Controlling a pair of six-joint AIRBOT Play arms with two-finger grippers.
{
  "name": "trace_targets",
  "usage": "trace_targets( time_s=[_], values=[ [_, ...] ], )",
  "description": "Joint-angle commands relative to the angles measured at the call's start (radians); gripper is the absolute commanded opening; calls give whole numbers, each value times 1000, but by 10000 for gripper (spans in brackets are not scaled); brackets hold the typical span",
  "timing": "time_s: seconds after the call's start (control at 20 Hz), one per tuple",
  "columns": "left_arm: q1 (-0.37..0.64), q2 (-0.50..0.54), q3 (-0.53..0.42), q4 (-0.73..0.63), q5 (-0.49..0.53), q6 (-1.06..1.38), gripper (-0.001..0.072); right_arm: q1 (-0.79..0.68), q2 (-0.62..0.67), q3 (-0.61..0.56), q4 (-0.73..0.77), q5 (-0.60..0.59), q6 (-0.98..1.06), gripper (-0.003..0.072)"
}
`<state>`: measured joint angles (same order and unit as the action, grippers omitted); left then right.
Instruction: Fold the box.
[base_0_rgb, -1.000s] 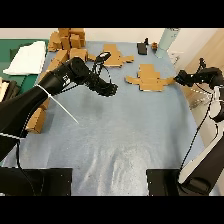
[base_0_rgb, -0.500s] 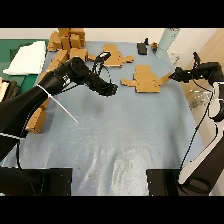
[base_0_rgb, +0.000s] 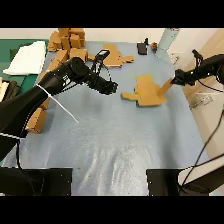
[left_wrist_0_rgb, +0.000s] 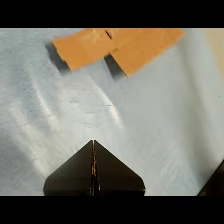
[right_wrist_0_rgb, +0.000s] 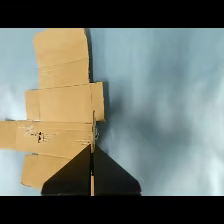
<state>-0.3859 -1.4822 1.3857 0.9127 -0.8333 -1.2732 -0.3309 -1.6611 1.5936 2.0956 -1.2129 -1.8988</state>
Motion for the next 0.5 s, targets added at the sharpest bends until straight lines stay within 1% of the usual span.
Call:
trace_targets(
  time_s=[0.0,0.1,0.2,0.3,0.45],
  values=[
    [1,0,1,2,-77,3,12,51,282,-362,-143,87,99,-1],
    [1,0,1,9,-137,10,12,85,455,-584,-159,154,146,-1],
    [3,1,1,9,-184,28,12,121,600,-769,-163,188,188,-1],
    [3,1,1,10,-216,32,12,148,708,-906,-163,188,227,-1],
    [3,1,1,10,-261,36,12,157,804,-1027,-166,191,288,3]
  ],
)
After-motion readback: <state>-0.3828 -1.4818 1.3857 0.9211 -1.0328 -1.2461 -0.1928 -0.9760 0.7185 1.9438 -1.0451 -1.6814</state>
